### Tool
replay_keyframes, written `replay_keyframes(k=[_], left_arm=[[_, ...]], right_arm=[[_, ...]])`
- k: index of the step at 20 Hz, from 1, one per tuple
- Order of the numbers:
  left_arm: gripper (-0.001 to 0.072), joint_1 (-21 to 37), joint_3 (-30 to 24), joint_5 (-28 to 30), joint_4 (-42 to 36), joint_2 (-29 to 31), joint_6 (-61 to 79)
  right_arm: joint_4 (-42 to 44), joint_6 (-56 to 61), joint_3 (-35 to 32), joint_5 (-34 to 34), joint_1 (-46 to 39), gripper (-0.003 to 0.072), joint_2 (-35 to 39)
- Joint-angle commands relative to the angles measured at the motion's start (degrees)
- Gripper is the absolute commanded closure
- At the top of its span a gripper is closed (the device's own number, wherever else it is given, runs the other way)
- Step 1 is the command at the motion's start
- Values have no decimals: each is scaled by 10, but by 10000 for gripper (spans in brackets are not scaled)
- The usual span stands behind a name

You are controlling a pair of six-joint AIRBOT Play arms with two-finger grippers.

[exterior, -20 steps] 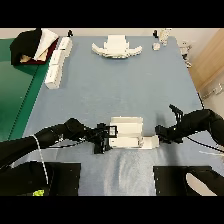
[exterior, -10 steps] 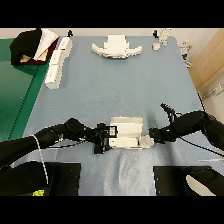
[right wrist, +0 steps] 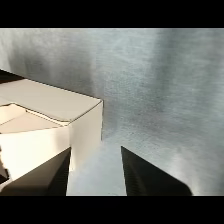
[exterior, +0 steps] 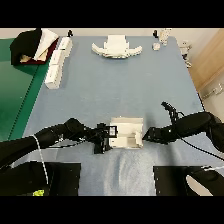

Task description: Fold the box.

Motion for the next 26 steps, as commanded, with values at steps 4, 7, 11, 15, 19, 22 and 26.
replay_keyframes(k=[4, 7, 11, 15, 19, 22, 26], left_arm=[[246, 0, 0, 0, 0, 0, 0], [246, 0, 0, 0, 0, 0, 0], [246, 0, 0, 0, 0, 0, 0], [247, 0, 0, 0, 0, 0, 0], [246, 0, 0, 0, 0, 0, 0], [246, 0, 0, 0, 0, 0, 0], [246, 0, 0, 0, 0, 0, 0]], right_arm=[[17, 0, 0, 0, 4, 201, 3], [16, 2, 0, 6, 33, 211, 0], [-4, 33, 3, 53, 84, 213, -7], [-73, 105, 39, 66, 137, 253, -36], [-159, 198, 82, 63, 203, 263, -78], [-224, 302, 108, 57, 259, 263, -103], [-320, 429, 158, 13, 337, 263, -154]])
